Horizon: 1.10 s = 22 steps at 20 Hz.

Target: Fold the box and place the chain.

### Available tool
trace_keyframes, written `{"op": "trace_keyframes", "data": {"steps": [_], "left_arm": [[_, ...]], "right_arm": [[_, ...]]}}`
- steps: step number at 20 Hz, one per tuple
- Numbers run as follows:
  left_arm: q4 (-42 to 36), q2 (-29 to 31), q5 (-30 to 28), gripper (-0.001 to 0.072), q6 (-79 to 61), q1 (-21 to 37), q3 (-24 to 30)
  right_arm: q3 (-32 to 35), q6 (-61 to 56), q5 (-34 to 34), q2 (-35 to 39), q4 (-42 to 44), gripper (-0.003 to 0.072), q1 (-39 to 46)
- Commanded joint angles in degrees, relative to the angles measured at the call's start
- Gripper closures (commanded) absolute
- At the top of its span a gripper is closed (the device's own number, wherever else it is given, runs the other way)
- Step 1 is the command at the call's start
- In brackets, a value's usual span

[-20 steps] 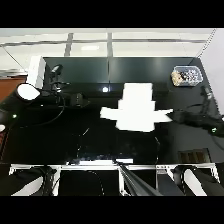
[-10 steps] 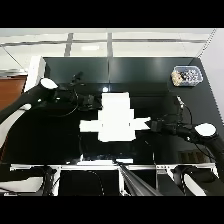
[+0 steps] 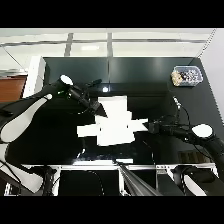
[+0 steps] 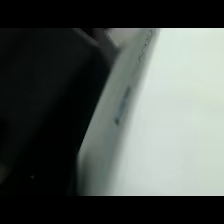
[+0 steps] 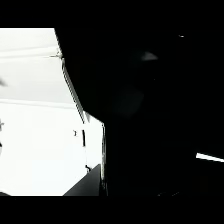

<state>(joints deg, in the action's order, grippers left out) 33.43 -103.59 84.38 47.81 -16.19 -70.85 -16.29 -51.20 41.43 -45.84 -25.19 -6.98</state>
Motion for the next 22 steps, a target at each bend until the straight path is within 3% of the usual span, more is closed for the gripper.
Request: {"op": "trace_keyframes", "data": {"steps": [1,3,6,8,9,10,11,12,15,20,22], "left_arm": [[1.6,-2.95,7.48,0.0454,-5.4,-0.98,-3.37],[3.96,-2.99,7.28,0.0468,-5.68,-1.73,-3.63],[7.63,-2.99,8.81,0.0552,-5.97,-2.12,-3.89],[8.31,-2.99,8.44,0.0685,-5.9,-1.97,-4.02],[8.33,-2.93,8.11,0.0685,-5.81,-1.9,-4.02],[8.35,-2.8,7.82,0.0686,-5.79,-1.86,-4.04],[8.41,-2.43,7.32,0.0687,-5.66,-1.88,-4.02],[8.41,-1.75,6.86,0.0688,-5.35,-1.9,-4.02],[7.32,3.39,5.07,0.0689,-5.99,-2.64,-1.07],[6.25,23.41,-28.65,0.0683,-27.39,-7.63,20.83],[9.7,25.31,-29.7,0.0685,-38.32,-8.76,23.43]], "right_arm": [[0.02,0.0,-0.11,0.04,0.04,0.067,-0.11],[0.02,0.0,-0.13,0.04,-0.17,0.067,-0.11],[0.02,0.02,-0.37,0.04,-0.44,0.0669,-0.11],[0.02,0.02,-0.52,0.04,-0.39,0.0668,-0.11],[0.0,0.02,-0.52,0.04,-0.24,0.0655,-0.11],[0.0,0.37,-0.31,0.04,-0.44,0.0479,-0.07],[-0.2,1.99,0.46,0.04,-1.03,0.0216,0.11],[-1.11,3.52,1.42,0.04,-2.84,0.0027,0.13],[-8.13,3.52,6.64,0.04,-13.68,0.0028,1.31],[-18.58,6.43,8.04,0.04,-28.89,0.0029,1.73],[-19.17,7.69,6.36,0.04,-29.31,0.0029,1.75]]}}
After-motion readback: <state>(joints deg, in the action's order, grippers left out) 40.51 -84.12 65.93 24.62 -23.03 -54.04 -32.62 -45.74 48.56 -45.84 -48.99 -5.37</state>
